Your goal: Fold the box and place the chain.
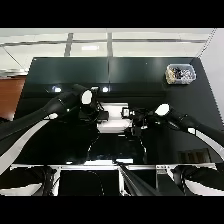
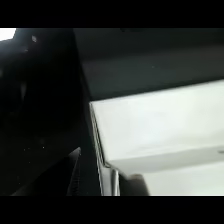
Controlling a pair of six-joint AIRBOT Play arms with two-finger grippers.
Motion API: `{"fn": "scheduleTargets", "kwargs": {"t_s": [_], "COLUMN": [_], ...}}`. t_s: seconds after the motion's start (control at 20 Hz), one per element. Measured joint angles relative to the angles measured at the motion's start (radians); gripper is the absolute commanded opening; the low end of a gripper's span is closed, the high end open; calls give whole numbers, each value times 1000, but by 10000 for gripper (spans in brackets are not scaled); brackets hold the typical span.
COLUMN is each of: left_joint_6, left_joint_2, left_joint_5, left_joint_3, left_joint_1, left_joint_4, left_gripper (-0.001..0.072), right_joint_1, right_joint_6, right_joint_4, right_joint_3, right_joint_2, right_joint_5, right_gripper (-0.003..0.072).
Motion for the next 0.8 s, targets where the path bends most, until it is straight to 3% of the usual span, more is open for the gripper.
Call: {"fn": "scheduleTargets", "kwargs": {"t_s": [0.45, 0.5, 0.55, 0.75, 0.8], "left_joint_6": [-150, -162, -171, -188, -189], "left_joint_2": [-24, -26, -27, -28, -28], "left_joint_5": [20, 20, 20, 24, 24], "left_joint_3": [0, 0, 0, 0, 0], "left_joint_1": [-71, -73, -74, -77, -77], "left_joint_4": [104, 106, 105, 99, 94], "left_gripper": [273, 190, 21, 56, 213], "right_joint_1": [0, 0, 0, 0, 0], "right_joint_6": [0, 0, 0, 0, 0], "right_joint_4": [0, 0, 0, 0, 0], "right_joint_3": [0, 0, 0, 0, 0], "right_joint_2": [0, 0, 0, 0, 0], "right_joint_5": [0, 0, 0, 0, 0], "right_gripper": [145, 145, 145, 145, 145]}}
